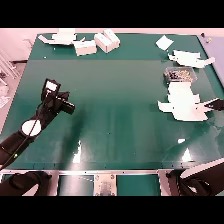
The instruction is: Fold the box and place the chain.
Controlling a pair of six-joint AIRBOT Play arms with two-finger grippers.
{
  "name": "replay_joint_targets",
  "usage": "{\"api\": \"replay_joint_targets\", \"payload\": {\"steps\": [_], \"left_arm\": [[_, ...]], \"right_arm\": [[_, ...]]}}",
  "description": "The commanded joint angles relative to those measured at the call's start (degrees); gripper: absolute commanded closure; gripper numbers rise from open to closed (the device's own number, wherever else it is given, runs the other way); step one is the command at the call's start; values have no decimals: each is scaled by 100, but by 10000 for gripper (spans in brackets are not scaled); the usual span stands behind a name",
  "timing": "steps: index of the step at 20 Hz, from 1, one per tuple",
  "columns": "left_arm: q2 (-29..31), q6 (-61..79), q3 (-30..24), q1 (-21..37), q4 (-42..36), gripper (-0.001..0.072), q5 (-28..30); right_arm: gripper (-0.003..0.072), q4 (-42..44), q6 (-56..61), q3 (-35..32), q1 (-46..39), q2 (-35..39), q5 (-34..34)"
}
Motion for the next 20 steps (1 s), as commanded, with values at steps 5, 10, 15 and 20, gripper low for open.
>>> {"api": "replay_joint_targets", "payload": {"steps": [5, 10, 15, 20], "left_arm": [[4, 2, 4, -2, 0, 688, 0], [4, 2, 4, -2, 0, 688, 0], [4, 2, 4, -2, 0, 688, -2], [4, 2, 4, -2, 0, 688, 2]], "right_arm": [[681, 1003, 37, -4, 33, -2, 804], [685, 2135, 164, -380, 291, 24, 1123], [685, 2221, 44, -1255, 841, 479, 1029], [685, 2837, -225, -2236, 1729, 1047, 415]]}}
